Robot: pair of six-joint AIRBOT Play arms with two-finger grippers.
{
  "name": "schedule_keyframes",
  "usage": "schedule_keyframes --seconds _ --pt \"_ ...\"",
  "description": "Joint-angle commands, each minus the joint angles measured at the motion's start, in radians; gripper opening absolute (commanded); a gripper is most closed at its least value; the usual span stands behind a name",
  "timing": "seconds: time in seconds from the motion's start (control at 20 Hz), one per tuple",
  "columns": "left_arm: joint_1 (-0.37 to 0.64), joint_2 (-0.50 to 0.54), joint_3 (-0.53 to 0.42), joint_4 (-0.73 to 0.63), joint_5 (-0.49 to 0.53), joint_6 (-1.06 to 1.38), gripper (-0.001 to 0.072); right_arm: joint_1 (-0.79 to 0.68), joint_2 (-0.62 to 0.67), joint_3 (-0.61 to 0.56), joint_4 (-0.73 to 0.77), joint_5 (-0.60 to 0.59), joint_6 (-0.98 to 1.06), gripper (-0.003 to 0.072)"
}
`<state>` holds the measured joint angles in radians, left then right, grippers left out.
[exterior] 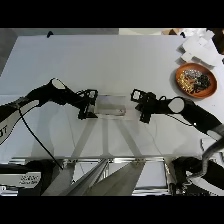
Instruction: Fold the box and place the chain.
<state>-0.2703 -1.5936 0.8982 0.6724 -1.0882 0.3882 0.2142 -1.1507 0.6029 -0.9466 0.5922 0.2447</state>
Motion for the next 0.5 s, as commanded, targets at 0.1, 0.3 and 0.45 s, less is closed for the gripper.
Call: schedule_keyframes --seconds 0.1,0.3,0.45 --pt "0.001 0.0 0.001 -0.002 0.0 0.0 0.0335 0.022 -0.057 -0.003 0.06 -0.025 -0.192 0.0229" --pt "0.001 0.0 0.001 -0.002 0.0 0.0 0.0335 0.043 -0.057 -0.003 0.147 0.048 -0.393 0.0253" --pt "0.001 0.0 0.001 -0.002 0.0 0.0 0.0335 0.055 -0.057 -0.003 0.251 0.048 -0.462 0.0247"
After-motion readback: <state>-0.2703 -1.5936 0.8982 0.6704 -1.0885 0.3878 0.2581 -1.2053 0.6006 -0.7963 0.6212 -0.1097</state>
